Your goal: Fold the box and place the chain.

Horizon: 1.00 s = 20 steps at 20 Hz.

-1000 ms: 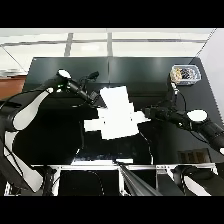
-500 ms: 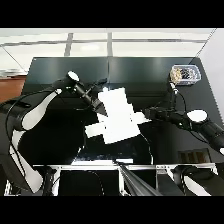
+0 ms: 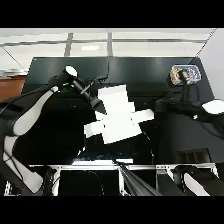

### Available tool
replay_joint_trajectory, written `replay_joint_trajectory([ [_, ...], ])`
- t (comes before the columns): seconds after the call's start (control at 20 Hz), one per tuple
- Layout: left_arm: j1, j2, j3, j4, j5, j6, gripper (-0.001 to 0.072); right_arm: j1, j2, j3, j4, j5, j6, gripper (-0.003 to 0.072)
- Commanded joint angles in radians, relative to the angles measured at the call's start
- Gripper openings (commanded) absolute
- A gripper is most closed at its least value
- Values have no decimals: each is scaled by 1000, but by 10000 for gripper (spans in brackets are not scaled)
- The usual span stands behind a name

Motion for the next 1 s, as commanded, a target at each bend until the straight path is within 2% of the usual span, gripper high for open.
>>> replay_joint_trajectory([
  [0.0,-23,195,-130,11,201,108,24,-162,41,125,-158,261,0,692],
  [0.15,-58,453,-396,10,528,276,26,-241,45,134,-164,323,-1,692],
  [0.2,-76,511,-470,16,607,397,27,-249,45,133,-168,325,-1,692],
  [0.25,-95,541,-517,48,629,536,27,-251,45,134,-167,320,0,692],
  [0.3,-116,549,-537,94,628,677,27,-250,45,133,-166,312,0,692],
  [0.35,-137,542,-541,132,635,705,27,-246,45,133,-163,301,1,692],
  [0.45,-163,509,-540,141,723,705,27,-235,45,130,-168,310,-4,692],
  [0.55,-175,462,-540,142,834,706,28,-192,45,112,-190,300,-98,692],
  [0.6,-175,440,-540,142,855,719,28,-163,45,92,-193,290,-154,692],
  [0.7,-175,403,-540,142,859,748,28,-90,45,34,-192,243,-242,692],
  [0.9,-175,382,-534,143,845,763,28,87,44,-99,-193,39,-381,693],
  [0.95,-175,381,-526,143,833,778,28,129,44,-119,-198,21,-453,693],
])
